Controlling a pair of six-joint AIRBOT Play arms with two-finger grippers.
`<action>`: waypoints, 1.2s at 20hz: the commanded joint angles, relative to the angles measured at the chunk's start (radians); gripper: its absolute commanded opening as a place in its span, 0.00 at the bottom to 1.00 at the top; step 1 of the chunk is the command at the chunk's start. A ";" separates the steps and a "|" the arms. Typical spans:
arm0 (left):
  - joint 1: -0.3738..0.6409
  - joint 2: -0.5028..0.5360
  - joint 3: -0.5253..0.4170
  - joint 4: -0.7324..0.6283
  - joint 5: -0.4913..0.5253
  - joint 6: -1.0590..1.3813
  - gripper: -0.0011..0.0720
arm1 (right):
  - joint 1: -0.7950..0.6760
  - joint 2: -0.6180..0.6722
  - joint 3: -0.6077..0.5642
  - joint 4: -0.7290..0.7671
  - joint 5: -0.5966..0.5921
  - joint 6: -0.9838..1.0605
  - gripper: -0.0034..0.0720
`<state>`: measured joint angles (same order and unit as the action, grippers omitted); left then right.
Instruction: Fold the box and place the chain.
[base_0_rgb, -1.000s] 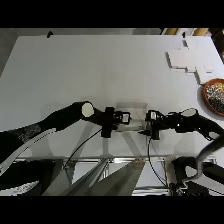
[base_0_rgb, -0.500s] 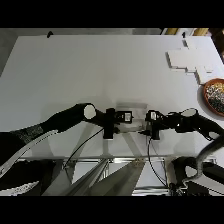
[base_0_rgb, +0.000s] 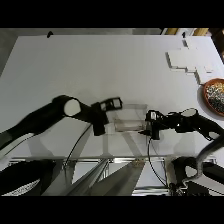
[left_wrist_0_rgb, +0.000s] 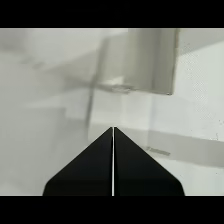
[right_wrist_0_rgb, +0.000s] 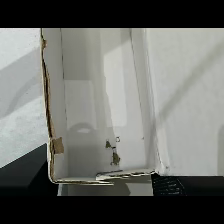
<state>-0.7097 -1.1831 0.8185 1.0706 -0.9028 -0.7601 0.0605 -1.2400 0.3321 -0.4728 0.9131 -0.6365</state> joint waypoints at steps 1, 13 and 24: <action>0.062 0.145 0.000 0.150 -0.023 -0.454 0.02 | 0.000 0.001 0.001 0.000 0.000 0.000 0.58; 0.130 0.082 -0.351 -0.192 0.286 -0.806 0.02 | 0.000 0.001 0.001 0.000 0.000 0.000 0.58; 0.109 -0.054 -0.350 -0.597 0.241 -0.429 0.02 | 0.000 0.001 0.001 0.000 0.000 0.000 0.58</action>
